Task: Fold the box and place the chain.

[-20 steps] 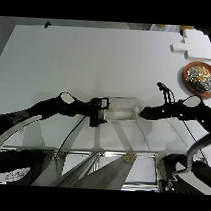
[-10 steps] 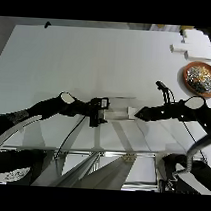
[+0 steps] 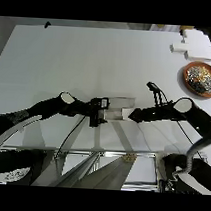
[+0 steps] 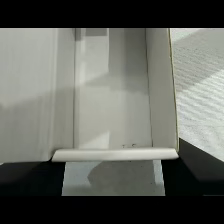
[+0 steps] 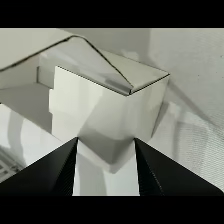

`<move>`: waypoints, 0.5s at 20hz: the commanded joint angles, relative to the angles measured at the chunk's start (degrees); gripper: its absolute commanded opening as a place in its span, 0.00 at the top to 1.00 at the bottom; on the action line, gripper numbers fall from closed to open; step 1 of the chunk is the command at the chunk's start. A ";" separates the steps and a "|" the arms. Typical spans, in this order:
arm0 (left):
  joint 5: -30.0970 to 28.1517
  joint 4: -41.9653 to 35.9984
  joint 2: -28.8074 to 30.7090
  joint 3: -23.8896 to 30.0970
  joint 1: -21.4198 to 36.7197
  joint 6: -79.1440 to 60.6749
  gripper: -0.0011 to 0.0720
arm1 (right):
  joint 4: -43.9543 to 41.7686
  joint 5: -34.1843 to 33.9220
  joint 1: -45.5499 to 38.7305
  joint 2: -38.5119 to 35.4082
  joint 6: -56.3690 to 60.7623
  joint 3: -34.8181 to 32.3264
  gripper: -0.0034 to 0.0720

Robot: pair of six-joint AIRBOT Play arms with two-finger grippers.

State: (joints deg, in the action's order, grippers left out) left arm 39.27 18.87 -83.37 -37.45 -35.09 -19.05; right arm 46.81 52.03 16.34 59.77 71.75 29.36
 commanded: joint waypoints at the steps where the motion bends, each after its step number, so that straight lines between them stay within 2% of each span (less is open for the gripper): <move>1: 0.00 0.00 0.00 -0.02 -0.02 0.00 0.70 | 7.72 -3.15 4.87 1.92 11.72 3.32 0.43; 6: 0.00 0.00 0.00 -0.02 -0.02 0.00 0.70 | 21.49 -1.88 8.76 5.95 24.22 9.29 0.43; 10: 0.00 0.00 0.00 -0.02 -0.02 0.00 0.70 | 25.07 -0.42 11.61 9.29 29.57 11.82 0.43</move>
State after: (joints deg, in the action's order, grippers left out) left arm 39.27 18.87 -83.37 -37.45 -35.09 -19.03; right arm 66.87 50.65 25.85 66.81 95.46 39.11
